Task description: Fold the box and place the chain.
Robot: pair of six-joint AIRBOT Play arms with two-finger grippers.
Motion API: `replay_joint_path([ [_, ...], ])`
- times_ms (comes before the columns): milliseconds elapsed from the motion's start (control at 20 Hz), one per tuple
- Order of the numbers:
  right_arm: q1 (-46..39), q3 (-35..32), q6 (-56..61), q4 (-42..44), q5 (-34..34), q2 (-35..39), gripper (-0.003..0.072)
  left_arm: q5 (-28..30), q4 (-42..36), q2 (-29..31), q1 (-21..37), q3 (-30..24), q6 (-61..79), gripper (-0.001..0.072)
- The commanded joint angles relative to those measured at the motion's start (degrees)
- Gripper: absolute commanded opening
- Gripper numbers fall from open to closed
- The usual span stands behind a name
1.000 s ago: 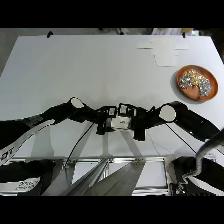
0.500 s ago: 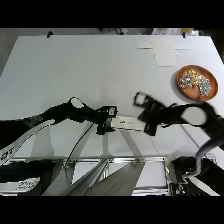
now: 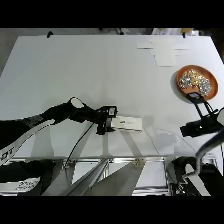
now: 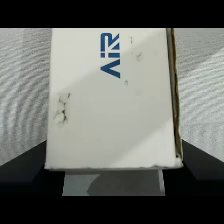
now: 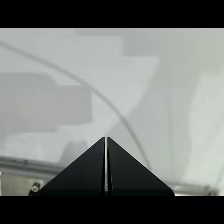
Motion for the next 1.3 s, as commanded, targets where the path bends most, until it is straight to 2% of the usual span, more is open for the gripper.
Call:
replay_joint_path([
  [0,-4.44,-1.07,4.33,-1.90,5.05,0.22,0.0017,0.02,0.04,-0.02,-0.02,0.00,0.02,0.0360],
  [1250,-4.44,-1.05,4.33,-1.88,5.03,0.22,0.0017,0.02,-1.25,0.00,-0.44,0.00,0.37,0.0363],
])
